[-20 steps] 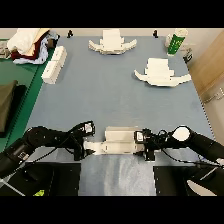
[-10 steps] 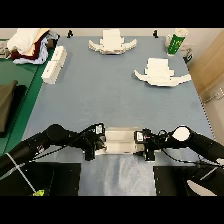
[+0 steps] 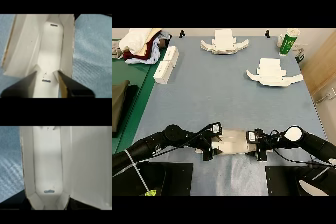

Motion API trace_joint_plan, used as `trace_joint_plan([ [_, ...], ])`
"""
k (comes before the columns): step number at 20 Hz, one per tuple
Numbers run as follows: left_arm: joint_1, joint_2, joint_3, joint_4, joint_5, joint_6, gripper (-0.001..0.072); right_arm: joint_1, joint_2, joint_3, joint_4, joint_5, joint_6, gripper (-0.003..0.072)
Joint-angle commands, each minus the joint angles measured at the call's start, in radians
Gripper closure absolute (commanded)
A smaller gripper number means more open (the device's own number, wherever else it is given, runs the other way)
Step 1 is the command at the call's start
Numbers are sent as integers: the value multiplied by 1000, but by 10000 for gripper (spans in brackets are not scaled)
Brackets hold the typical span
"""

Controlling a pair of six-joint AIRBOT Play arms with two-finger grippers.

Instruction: Fold the box.

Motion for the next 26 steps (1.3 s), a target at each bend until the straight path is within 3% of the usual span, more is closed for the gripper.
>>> trace_joint_plan([
  [1,-5,-11,2,-13,10,2,97,0,1,0,0,0,-1,188],
  [6,-3,-11,2,-10,9,2,101,0,1,0,0,0,0,188],
  [7,-3,-11,2,-9,8,-10,208,0,1,0,0,0,-1,188],
  [8,-3,-9,2,-3,8,-23,439,0,1,0,0,0,-1,189],
  [9,-3,-3,2,11,8,-51,597,0,1,0,0,0,0,188],
  [10,-3,12,2,26,8,-95,678,0,1,0,0,0,0,188],
  [13,10,94,2,77,-16,-235,695,0,0,0,0,0,0,188],
  [15,70,167,2,162,-100,-406,695,0,1,0,0,0,0,188],
  [20,258,397,56,669,-394,-1155,695,0,1,0,0,0,0,188],
  [23,369,531,86,893,-456,-1557,694,0,1,0,0,0,0,188],
  [26,439,527,48,830,-528,-1649,694,0,1,0,0,0,-1,189],
])
